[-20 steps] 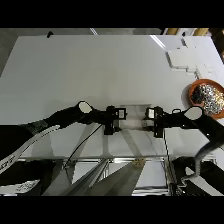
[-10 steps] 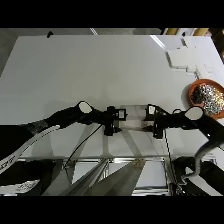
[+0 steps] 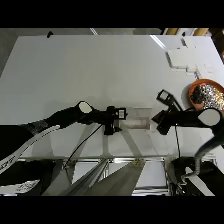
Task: Fold the box and place the chain.
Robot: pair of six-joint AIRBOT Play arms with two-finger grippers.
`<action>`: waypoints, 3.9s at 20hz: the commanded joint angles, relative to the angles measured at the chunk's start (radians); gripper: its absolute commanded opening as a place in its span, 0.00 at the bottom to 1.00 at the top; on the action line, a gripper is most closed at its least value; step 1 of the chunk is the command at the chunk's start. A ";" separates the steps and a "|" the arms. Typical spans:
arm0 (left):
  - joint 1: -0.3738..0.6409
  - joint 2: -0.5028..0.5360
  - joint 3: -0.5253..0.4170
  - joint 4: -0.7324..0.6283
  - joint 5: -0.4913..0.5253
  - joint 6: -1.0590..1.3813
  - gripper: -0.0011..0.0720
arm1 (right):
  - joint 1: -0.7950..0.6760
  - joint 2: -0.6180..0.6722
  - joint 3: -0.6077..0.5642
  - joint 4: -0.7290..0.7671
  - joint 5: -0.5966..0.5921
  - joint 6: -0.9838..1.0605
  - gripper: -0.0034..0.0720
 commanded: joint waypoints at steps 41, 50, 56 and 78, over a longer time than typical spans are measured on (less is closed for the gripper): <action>0.001 0.000 0.000 0.001 -0.002 0.001 0.31 | -0.159 -0.265 -0.053 -0.068 -0.045 0.503 0.07; 0.001 0.000 0.000 0.001 -0.001 0.001 0.31 | -0.159 -0.241 -0.053 0.042 -0.006 0.447 0.07; 0.001 0.000 0.000 0.001 -0.002 0.001 0.31 | -0.159 -0.194 -0.053 0.042 0.046 0.447 0.07; -0.003 0.000 0.000 0.001 -0.002 0.001 0.31 | -0.035 -0.069 -0.053 0.170 0.012 0.490 0.47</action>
